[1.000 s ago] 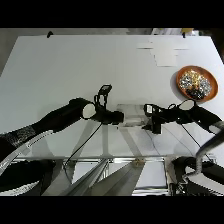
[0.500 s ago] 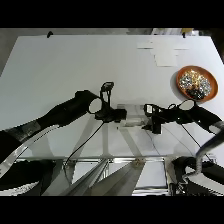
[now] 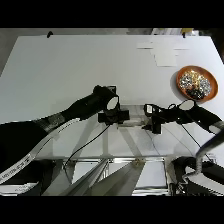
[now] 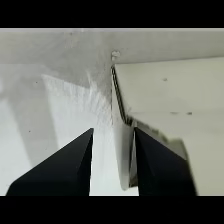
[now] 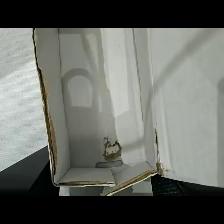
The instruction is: Fold the box and place the chain.
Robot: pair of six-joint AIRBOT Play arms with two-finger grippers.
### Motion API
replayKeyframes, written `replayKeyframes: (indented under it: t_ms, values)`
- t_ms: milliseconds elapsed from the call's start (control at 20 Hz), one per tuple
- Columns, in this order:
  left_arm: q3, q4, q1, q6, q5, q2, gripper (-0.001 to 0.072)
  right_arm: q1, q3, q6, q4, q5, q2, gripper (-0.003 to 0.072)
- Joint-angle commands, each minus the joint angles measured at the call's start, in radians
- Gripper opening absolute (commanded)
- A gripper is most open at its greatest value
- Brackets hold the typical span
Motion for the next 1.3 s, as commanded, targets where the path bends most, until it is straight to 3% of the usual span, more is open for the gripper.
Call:
replayKeyframes:
  t_ms: [0, 200, 300, 750, 900, 950, 1150, 1250]
  values:
    - [0.024, 0.012, -0.008, -0.1, -0.013, -0.039, 0.0268, 0.0, 0.0, 0.0, 0.0, 0.0, 0.0, 0.0404]
    - [0.024, 0.045, -0.008, -0.153, 0.007, -0.044, 0.0261, 0.0, 0.0, 0.0, 0.0, 0.0, 0.0, 0.0404]
    - [0.024, 0.049, -0.009, -0.152, 0.005, -0.055, 0.02, 0.0, 0.0, 0.0, 0.0, 0.0, 0.0, 0.0404]
    - [0.036, 0.05, -0.03, -0.069, -0.014, -0.089, 0.0185, 0.0, 0.0, 0.0, 0.0, 0.0, 0.0, 0.0404]
    - [0.058, 0.055, -0.032, -0.051, -0.014, -0.092, 0.0024, 0.0, 0.0, 0.0, 0.0, 0.0, 0.0, 0.0404]
    - [0.068, 0.056, -0.032, -0.047, -0.016, -0.095, 0.0002, 0.0, 0.0, 0.0, 0.0, 0.0, 0.0, 0.0404]
    - [0.077, 0.056, -0.035, -0.047, -0.037, -0.107, 0.0015, 0.0, 0.0, 0.0, 0.0, 0.0, 0.0, 0.0404]
    - [0.077, 0.056, -0.039, -0.047, -0.035, -0.109, 0.0079, 0.0, 0.0, 0.0, 0.0, 0.0, 0.0, 0.0404]
